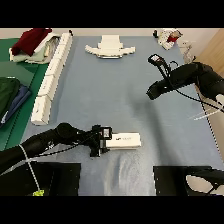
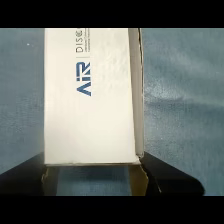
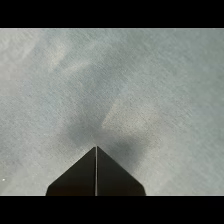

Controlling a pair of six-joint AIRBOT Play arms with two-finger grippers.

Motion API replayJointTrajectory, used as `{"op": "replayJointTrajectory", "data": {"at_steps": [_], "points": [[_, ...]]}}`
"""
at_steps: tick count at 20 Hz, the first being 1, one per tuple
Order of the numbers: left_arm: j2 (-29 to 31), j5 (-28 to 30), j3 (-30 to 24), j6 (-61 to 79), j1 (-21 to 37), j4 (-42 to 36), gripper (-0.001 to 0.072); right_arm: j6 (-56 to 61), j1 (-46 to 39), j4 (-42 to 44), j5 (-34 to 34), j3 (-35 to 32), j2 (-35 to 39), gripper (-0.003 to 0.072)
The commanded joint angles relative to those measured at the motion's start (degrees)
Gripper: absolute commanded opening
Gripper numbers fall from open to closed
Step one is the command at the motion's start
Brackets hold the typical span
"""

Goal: Fold the box.

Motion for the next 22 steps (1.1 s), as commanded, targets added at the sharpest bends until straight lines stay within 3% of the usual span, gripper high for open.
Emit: {"op": "replayJointTrajectory", "data": {"at_steps": [1,5,7,14,18,22], "points": [[3.32,5.25,0.11,-8.87,0.55,0.22,0.0505,0.0,-0.04,-0.02,0.02,0.07,0.0,0.0006],[5.31,21.42,0.22,-25.09,6.54,0.26,0.0505,0.0,-0.04,-0.02,-0.04,0.07,0.0,0.0006],[4.37,25.2,1.38,-27.15,12.72,0.44,0.0505,0.0,-0.04,-0.02,-0.04,0.07,0.0,0.0006],[-11.76,24.98,14.27,-27.67,35.04,0.42,0.0505,0.0,-0.04,-0.04,-0.04,0.07,0.0,0.0006],[-22.43,24.81,24.41,-30.95,41.16,0.42,0.0505,0.0,-0.04,-0.02,-0.04,0.07,0.0,0.0006],[-30.99,24.46,32.94,-32.04,43.19,0.59,0.0505,0.0,-0.04,-0.02,-0.04,0.07,0.0,0.0006]]}}
